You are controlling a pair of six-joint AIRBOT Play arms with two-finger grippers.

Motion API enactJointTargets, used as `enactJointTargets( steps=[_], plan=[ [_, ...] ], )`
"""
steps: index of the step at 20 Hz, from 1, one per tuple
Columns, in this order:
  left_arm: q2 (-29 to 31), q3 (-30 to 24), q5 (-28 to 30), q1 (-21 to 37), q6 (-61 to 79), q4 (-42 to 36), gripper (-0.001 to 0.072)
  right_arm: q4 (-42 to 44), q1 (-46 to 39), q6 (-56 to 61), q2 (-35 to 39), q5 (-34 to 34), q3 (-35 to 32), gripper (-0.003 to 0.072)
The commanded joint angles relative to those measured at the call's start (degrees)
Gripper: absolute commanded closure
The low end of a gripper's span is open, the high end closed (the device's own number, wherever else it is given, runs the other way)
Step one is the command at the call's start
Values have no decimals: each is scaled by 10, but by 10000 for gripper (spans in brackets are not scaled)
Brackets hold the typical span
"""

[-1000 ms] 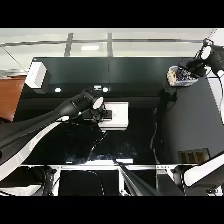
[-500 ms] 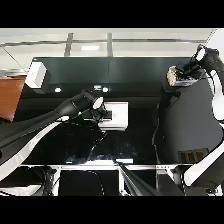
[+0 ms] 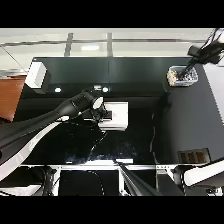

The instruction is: Fold the box and place the chain.

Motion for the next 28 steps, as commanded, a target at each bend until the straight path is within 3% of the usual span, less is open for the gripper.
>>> enactJointTargets(
  steps=[1, 4, 10, 14, 17, 19, 23, 28],
  plan=[
    [0, 0, 0, 0, 0, 0, 682, 4, 4, -40, 105, 19, 8, 681],
    [0, 0, 1, 0, 0, 0, 682, 19, 11, -46, 196, 26, 19, 682],
    [0, 0, 0, 0, 0, 0, 682, 88, 42, -56, 332, 121, 41, 682],
    [0, 0, 0, 0, 0, 0, 682, 174, 68, -55, 382, 181, 41, 682],
    [0, 0, 0, 0, 0, 0, 682, 212, 106, -59, 387, 297, 32, 682],
    [0, 0, 0, 0, 0, 0, 682, 212, 156, -58, 387, 329, 2, 682],
    [0, 0, 0, 0, 0, 0, 682, 211, 273, -39, 387, 297, -76, 682],
    [0, 0, 0, 0, 0, 0, 682, 218, 373, -8, 374, 151, -138, 682]
  ],
)
